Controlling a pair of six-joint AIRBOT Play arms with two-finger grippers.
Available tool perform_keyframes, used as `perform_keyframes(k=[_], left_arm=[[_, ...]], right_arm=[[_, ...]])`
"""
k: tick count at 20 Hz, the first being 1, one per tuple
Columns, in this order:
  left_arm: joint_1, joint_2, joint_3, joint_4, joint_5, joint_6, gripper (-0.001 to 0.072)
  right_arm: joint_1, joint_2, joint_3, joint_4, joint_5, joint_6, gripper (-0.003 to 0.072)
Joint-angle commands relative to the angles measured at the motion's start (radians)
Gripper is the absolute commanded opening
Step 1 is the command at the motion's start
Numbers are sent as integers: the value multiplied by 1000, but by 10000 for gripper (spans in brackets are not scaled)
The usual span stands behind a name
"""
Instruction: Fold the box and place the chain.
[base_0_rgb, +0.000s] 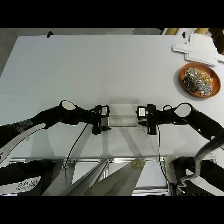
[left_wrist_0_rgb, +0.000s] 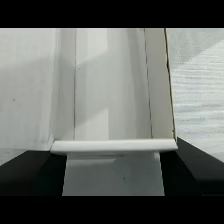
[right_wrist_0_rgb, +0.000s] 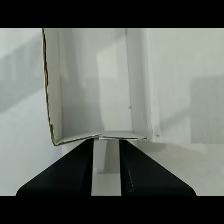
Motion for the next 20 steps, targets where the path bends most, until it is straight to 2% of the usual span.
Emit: perform_keyframes(k=[1, 9, 12, 15, 16, 17, 20], left_arm=[[0, 0, 0, 0, 1, 0, 48], [1, 0, 0, 0, 1, 0, 48], [0, 0, 0, 0, 1, 0, 48], [0, 0, 0, 0, 1, 0, 48], [1, 0, 0, 0, 1, 0, 48], [0, 0, 0, 0, 1, 0, 48], [0, 0, 0, 0, 1, 0, 48]], right_arm=[[2, -3, 0, 116, 12, -66, 159], [4, -46, -1, 153, 10, -116, 167], [22, -81, -1, 152, 24, -115, 344], [22, -76, -1, 127, 32, -92, 346], [22, -74, -1, 118, 32, -79, 364], [22, -71, -1, 109, 34, -72, 417], [22, -48, -1, 102, 33, -32, 438]])
